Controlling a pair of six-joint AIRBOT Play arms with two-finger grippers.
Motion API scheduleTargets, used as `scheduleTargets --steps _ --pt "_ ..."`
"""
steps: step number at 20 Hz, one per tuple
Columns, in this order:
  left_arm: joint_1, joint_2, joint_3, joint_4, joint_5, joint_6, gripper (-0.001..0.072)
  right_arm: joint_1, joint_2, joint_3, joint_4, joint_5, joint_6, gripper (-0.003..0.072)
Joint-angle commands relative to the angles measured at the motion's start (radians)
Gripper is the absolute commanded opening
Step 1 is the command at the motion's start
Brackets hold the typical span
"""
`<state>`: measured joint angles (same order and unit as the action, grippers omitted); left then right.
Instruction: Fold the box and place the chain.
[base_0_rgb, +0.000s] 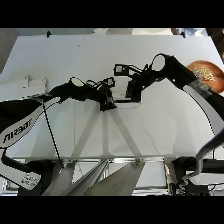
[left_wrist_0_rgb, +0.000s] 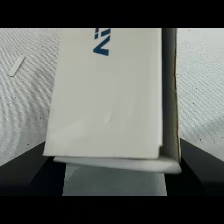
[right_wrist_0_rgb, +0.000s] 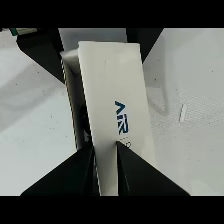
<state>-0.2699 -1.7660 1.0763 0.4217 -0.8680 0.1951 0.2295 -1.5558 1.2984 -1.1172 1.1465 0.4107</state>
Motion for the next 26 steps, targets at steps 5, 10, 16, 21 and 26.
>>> scheduleTargets --steps 5,10,16,21,26 --pt "0.000 0.000 0.000 0.002 0.000 0.002 0.0019 0.037 0.000 -0.015 -0.104 0.027 0.064 0.0195" --pt "0.000 0.000 0.000 0.001 0.000 0.002 0.0019 0.045 0.009 -0.031 -0.103 0.037 0.091 0.0323" --pt "0.000 0.000 0.000 0.001 0.000 0.002 0.0019 0.043 0.124 -0.030 -0.105 -0.042 0.157 0.0312" --pt "0.000 0.000 0.000 0.002 0.000 0.002 0.0019 -0.058 0.173 -0.047 0.195 0.026 0.262 0.0010" --pt "0.000 0.000 0.000 0.002 0.000 0.002 0.0019 -0.131 0.171 -0.232 0.472 -0.064 0.325 0.0009"
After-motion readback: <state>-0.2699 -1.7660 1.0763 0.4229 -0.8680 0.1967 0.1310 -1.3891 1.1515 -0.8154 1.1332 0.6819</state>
